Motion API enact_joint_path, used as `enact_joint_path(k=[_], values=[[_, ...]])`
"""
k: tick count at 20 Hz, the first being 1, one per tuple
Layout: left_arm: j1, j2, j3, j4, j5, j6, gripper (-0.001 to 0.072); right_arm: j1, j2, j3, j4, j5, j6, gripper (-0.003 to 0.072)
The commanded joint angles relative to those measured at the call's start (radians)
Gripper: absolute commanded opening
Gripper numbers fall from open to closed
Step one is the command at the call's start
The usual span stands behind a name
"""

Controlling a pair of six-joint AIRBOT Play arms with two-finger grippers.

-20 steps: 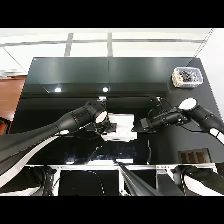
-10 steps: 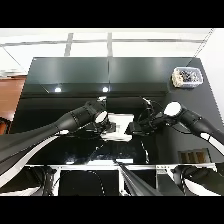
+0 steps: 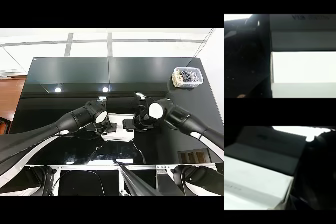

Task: Fold the box and place the chain.

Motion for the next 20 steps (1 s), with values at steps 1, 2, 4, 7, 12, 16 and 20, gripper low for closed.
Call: enact_joint_path(k=[1, 2, 4, 7, 12, 16, 20], values=[[0.0, 0.0, 0.001, 0.003, 0.005, -0.002, 0.0026, 0.073, -0.042, 0.032, -0.158, 0.063, 0.182, 0.0366], [0.0, 0.0, 0.001, 0.003, 0.006, -0.002, 0.0026, 0.089, -0.052, 0.033, -0.172, 0.063, 0.209, 0.0366], [0.0, 0.0, 0.001, 0.003, 0.005, -0.002, 0.0026, 0.106, -0.071, 0.035, -0.179, 0.058, 0.246, 0.0366], [0.0, 0.0, 0.001, 0.003, 0.005, -0.002, 0.0026, 0.111, -0.082, 0.035, -0.204, 0.075, 0.284, 0.0365], [0.0, 0.0, 0.001, 0.003, 0.003, -0.002, 0.0026, 0.122, -0.082, 0.035, -0.205, 0.06, 0.289, 0.0209], [0.0, 0.0, 0.001, 0.003, 0.003, -0.002, 0.0026, 0.123, -0.082, 0.035, -0.204, 0.057, 0.29, 0.0018], [0.0, 0.0, 0.001, 0.003, 0.003, -0.002, 0.0026, 0.122, -0.082, 0.035, -0.185, 0.043, 0.29, 0.0269]])
